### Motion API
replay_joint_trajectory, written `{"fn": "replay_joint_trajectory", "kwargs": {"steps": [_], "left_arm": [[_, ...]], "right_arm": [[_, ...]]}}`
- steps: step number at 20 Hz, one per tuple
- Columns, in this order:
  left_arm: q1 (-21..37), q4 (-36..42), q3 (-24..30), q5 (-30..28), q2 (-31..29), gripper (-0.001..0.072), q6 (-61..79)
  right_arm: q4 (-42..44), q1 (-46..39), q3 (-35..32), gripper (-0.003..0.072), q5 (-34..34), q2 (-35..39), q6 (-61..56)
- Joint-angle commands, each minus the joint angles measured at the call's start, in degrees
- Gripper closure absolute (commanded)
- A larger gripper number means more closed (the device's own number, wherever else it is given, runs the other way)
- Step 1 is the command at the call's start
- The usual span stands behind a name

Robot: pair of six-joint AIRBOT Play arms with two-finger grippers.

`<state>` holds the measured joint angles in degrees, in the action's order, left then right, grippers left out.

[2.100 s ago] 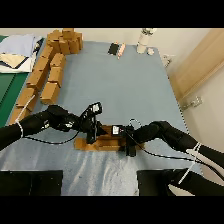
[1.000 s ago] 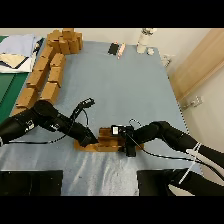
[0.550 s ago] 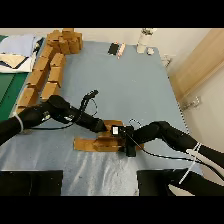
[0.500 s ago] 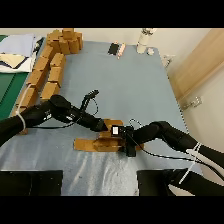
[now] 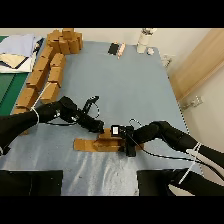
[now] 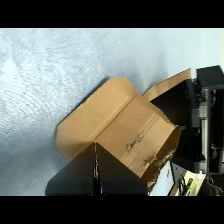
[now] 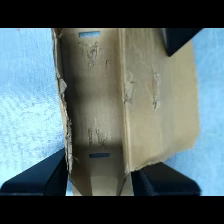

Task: Fold the box.

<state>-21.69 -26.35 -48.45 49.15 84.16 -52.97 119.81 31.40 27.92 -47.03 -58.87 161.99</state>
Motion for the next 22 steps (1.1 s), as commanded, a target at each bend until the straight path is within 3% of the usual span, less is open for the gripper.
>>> {"fn": "replay_joint_trajectory", "kwargs": {"steps": [1,4,6,10,13,18,20,22], "left_arm": [[0.1,-0.3,-0.1,-0.2,0.2,0.0699,2.0],[3.1,-0.3,0.4,2.7,-4.6,0.0701,8.5],[7.7,-0.3,2.9,3.9,-11.2,0.0701,12.8],[15.5,-0.9,9.3,14.1,-23.5,0.0699,33.4],[14.7,-4.2,12.2,14.8,-27.4,0.0695,44.8],[7.2,-16.7,12.6,12.7,-27.5,0.0694,45.1],[6.3,-16.9,13.7,10.8,-27.5,0.0671,47.7],[6.4,-12.2,16.9,3.7,-27.6,0.0143,51.1]], "right_arm": [[0.0,0.0,0.0,0.0237,0.0,0.0,0.0],[-0.4,0.0,0.0,0.0238,0.0,0.0,0.0],[-0.5,0.0,0.0,0.0238,0.0,0.0,0.0],[-0.5,0.0,0.0,0.0237,0.0,0.0,0.0],[-0.5,0.0,0.0,0.0238,0.0,0.0,0.0],[-0.5,0.0,0.0,0.0238,0.0,0.0,0.0],[-0.5,0.0,0.0,0.0237,0.0,0.0,0.0],[-0.5,0.0,0.0,0.0237,0.0,0.0,0.0]]}}
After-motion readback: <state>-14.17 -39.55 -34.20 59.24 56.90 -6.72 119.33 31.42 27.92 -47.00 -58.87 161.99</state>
